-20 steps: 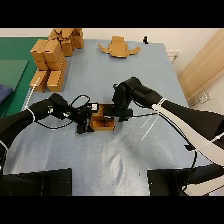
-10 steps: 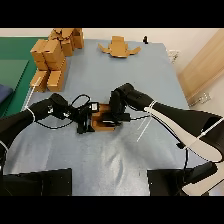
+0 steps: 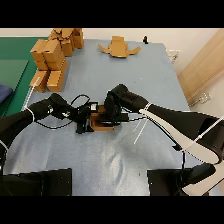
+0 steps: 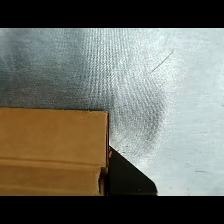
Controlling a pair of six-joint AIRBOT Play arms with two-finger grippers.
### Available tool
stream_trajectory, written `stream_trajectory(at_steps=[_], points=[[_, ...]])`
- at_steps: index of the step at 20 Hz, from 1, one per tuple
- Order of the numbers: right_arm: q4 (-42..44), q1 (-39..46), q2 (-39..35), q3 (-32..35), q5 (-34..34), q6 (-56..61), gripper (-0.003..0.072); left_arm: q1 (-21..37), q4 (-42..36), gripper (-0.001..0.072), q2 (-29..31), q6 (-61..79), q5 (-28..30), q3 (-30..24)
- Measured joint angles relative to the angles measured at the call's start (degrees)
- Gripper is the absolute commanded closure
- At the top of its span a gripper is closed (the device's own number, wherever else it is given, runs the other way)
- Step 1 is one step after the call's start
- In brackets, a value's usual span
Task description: Fold the box.
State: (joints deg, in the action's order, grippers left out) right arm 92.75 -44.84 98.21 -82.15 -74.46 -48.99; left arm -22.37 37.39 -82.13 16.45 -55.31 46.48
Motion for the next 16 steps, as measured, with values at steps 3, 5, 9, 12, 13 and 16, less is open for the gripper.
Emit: stream_trajectory(at_steps=[3,5,9,12,13,16], points=[[-0.76,-0.44,0.00,-0.07,-0.39,1.81,0.0680,-0.04,0.00,0.0567,0.00,0.02,-0.39,0.00],[-1.62,-0.76,0.00,-0.11,-0.72,3.10,0.0680,-0.04,-0.02,0.0567,0.00,0.02,-0.61,0.00],[-3.54,-1.18,0.00,-0.13,-1.05,4.63,0.0680,-0.04,-0.17,0.0567,0.00,0.02,-0.66,0.00],[-4.79,-1.22,0.00,-0.17,-1.09,5.07,0.0680,-0.04,-0.28,0.0566,0.00,-0.02,-0.61,0.00],[-5.14,-1.22,0.00,-0.17,-1.07,5.11,0.0679,-0.04,-0.28,0.0567,0.00,-0.04,-0.59,0.00],[-5.92,-1.22,0.00,-0.17,-1.05,5.53,0.0510,-0.04,-0.28,0.0567,0.00,-0.17,-0.85,0.00]])
